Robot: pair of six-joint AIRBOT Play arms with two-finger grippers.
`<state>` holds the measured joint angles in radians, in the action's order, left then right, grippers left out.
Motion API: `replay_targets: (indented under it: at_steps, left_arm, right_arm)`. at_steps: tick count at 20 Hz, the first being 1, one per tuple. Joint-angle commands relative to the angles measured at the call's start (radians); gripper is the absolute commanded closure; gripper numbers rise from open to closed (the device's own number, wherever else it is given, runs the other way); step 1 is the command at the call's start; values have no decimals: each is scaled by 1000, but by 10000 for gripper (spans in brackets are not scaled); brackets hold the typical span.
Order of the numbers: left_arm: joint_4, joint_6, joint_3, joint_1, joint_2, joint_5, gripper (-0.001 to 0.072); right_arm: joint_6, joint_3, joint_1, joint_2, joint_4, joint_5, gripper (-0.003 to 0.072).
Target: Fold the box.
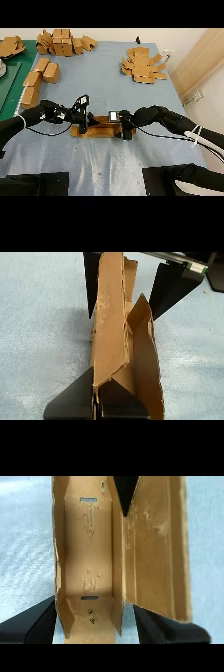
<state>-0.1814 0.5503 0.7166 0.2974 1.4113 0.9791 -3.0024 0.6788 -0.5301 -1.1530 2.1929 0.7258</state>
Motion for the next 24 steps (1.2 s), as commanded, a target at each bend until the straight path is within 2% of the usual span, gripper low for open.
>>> replay_targets:
  at_steps: [1,12,16,19,24]
  left_arm:
    - [2,0,0,0,0,0,698]
    - [2,0,0,0,0,0,698]
    - [2,0,0,0,0,0,698]
    - [2,0,0,0,1,0,698]
    - [2,0,0,0,0,0,698]
  right_arm:
    - [-10,5,7,-27,20,-11,-34]
    - [-5,5,21,-69,22,-62,-34]
    - [-1,5,82,-82,145,-14,-34]
    - [-1,5,82,-82,137,29,-34]
    - [-1,5,82,-83,135,24,-34]
